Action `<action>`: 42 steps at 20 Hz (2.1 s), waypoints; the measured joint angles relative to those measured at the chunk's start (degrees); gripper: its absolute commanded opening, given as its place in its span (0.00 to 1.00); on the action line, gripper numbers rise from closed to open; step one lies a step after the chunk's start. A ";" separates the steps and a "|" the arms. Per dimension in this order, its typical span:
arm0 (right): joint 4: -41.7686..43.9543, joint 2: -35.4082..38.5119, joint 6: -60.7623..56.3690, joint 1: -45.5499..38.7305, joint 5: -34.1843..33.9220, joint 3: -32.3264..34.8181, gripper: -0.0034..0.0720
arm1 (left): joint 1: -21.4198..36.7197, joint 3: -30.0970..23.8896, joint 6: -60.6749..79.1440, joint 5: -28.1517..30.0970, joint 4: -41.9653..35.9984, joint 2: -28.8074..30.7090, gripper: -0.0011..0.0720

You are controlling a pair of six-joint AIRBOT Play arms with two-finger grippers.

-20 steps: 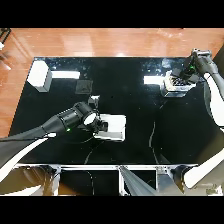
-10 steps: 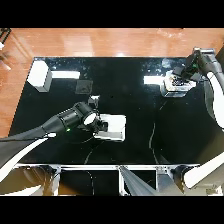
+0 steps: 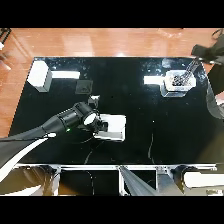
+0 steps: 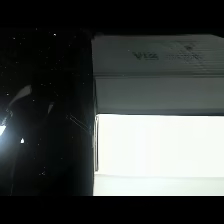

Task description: Fold the box and place the chain.

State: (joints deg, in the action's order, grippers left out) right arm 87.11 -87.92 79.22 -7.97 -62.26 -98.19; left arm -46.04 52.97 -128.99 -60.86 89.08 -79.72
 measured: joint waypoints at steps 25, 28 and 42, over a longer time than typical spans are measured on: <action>20.33 41.20 15.61 23.45 -17.07 14.10 0.07 | 0.02 0.17 -2.38 0.35 0.02 0.02 0.04; 25.92 41.48 17.55 25.29 -16.44 18.73 0.07 | 0.02 0.33 -3.26 0.31 0.11 0.00 0.04; 40.85 38.80 20.17 36.76 -9.42 31.10 0.07 | 0.02 0.39 -3.82 0.68 0.44 0.00 0.04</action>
State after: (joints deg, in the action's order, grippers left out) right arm 127.96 -49.12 99.39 28.80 -71.68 -67.09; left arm -46.02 53.36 -132.81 -60.18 89.52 -79.72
